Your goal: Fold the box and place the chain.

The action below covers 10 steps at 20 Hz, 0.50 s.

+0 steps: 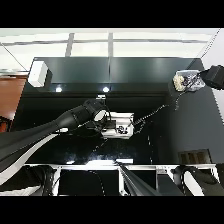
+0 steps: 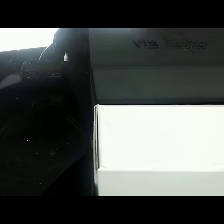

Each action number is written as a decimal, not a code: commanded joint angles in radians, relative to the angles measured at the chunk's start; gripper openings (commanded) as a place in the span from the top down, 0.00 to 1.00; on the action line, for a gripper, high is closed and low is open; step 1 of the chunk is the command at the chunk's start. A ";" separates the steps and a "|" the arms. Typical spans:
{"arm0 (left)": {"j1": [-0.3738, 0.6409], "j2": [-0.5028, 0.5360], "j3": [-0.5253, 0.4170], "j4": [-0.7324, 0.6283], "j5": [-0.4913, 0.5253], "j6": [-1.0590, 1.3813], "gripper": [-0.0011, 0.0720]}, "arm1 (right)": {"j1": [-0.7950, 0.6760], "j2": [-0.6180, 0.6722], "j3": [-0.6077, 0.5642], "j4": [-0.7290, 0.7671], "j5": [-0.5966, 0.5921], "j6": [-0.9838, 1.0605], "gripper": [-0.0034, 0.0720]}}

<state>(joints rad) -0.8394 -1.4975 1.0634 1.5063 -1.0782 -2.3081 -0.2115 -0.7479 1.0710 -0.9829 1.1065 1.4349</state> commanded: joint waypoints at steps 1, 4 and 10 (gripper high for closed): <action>0.000 0.000 0.000 0.000 0.000 0.000 0.94 | 0.006 0.049 0.001 0.187 0.187 -0.076 0.93; 0.000 0.000 0.000 0.000 0.000 0.000 0.94 | 0.076 0.049 -0.008 0.201 0.274 -0.086 0.93; 0.000 0.000 0.000 0.000 0.000 0.000 0.94 | 0.294 0.042 -0.180 0.280 0.222 -0.158 0.93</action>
